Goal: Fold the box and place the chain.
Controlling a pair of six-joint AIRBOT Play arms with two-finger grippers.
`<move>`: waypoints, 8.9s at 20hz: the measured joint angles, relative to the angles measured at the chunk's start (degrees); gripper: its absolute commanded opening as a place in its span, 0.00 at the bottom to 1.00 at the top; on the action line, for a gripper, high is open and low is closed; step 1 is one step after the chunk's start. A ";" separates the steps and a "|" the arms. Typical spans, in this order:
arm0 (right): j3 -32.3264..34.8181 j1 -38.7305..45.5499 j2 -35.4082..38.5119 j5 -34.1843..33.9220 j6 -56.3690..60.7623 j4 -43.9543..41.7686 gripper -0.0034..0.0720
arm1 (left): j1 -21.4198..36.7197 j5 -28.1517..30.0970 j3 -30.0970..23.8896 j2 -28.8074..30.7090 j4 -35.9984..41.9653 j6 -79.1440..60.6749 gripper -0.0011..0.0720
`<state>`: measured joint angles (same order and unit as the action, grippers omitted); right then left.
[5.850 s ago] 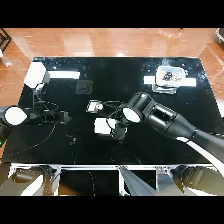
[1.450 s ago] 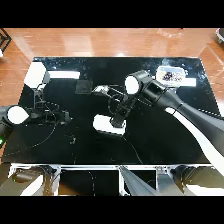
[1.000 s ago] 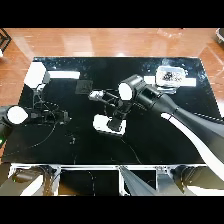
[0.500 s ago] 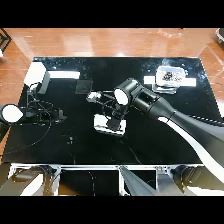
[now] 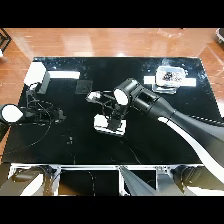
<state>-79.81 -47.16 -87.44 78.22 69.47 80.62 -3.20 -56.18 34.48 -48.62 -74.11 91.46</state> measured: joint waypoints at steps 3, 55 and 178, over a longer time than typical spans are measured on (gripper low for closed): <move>0.00 -0.74 0.00 -0.02 -0.02 0.20 0.49 | 0.04 0.00 0.00 0.00 0.00 0.00 0.80; 2.84 -2.67 0.61 -3.28 2.40 1.68 0.54 | 0.04 0.11 0.00 0.00 0.00 -0.02 0.80; 41.62 39.28 41.90 -21.94 17.27 -20.41 0.07 | -24.52 -20.02 31.54 -29.86 11.87 -62.66 0.04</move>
<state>-38.20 -7.88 -45.54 56.27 86.74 60.20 -27.73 -76.20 66.02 -78.48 -62.24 28.80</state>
